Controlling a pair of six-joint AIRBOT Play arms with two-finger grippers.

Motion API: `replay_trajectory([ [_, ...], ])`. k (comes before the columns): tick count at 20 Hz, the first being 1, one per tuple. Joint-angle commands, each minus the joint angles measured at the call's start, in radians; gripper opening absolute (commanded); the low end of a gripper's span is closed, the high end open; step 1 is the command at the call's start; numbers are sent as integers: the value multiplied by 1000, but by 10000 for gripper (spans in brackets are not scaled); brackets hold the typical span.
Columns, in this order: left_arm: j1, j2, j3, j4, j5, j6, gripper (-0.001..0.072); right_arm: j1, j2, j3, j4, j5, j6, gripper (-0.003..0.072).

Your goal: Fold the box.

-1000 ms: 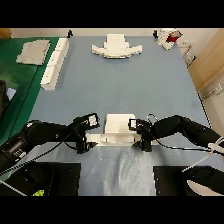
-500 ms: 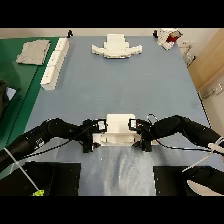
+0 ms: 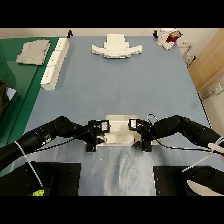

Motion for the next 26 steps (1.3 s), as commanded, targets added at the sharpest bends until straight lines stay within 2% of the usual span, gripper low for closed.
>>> replay_trajectory([
  [1,-2,-21,3,-75,4,54,222,0,1,1,0,0,0,451],
  [6,-2,-21,3,-119,18,77,221,0,1,1,0,0,0,451],
  [7,-2,-21,3,-119,17,77,76,0,1,1,0,0,0,451],
  [8,-2,-21,3,-121,17,77,43,0,1,1,0,0,0,451],
  [13,-2,-29,3,-145,16,77,45,0,1,1,0,0,0,451],
  [14,-2,-31,3,-161,17,77,59,0,1,1,0,0,0,451],
  [16,-2,-33,3,-171,15,76,450,0,1,1,0,0,0,451],
  [17,-2,-33,3,-170,17,76,480,0,1,1,0,0,0,451],
  [23,-2,-33,3,-170,17,75,477,0,1,1,0,0,0,451],
  [24,-2,-33,3,-169,17,74,365,0,1,1,0,0,0,451],
  [25,0,-32,3,-158,17,71,90,0,1,1,0,0,0,451],
  [26,0,-28,3,-134,17,50,13,0,1,1,0,0,0,451],
])
